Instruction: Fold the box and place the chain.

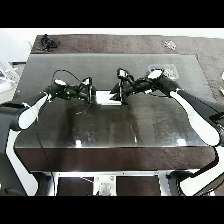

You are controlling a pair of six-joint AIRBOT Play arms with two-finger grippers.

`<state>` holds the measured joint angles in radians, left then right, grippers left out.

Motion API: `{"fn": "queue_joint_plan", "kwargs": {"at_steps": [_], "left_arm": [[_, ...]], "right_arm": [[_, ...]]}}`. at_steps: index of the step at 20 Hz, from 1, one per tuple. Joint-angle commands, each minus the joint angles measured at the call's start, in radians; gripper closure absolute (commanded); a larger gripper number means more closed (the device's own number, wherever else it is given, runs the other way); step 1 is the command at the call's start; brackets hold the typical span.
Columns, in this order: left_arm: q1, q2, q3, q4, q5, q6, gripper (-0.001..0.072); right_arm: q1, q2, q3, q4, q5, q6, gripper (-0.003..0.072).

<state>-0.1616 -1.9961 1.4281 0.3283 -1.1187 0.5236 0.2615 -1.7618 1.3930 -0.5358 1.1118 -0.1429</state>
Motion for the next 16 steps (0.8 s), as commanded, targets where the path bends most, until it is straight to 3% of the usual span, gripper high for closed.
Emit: {"fn": "queue_joint_plan", "kwargs": {"at_steps": [1,5,7,9,16], "left_arm": [[0.0,0.001,0.0,0.0,0.0,0.0,0.0293],[0.0,0.001,0.0,0.0,0.0,0.0,0.0293],[0.0,0.001,0.0,0.0,0.0,0.0,0.0293],[0.0,0.001,0.0,0.0,0.0,0.0,0.0293],[0.0,0.001,0.0,0.0,0.0,0.0,0.0293]], "right_arm": [[-0.005,0.001,0.001,0.001,0.052,-0.001,0.0418],[-0.005,0.0,0.001,0.0,0.048,-0.001,0.0466],[-0.005,0.0,0.001,-0.004,0.025,-0.009,0.0394],[-0.005,0.0,0.001,-0.007,-0.019,-0.016,0.0258],[0.0,0.0,0.001,-0.026,-0.03,-0.079,0.0266]]}}
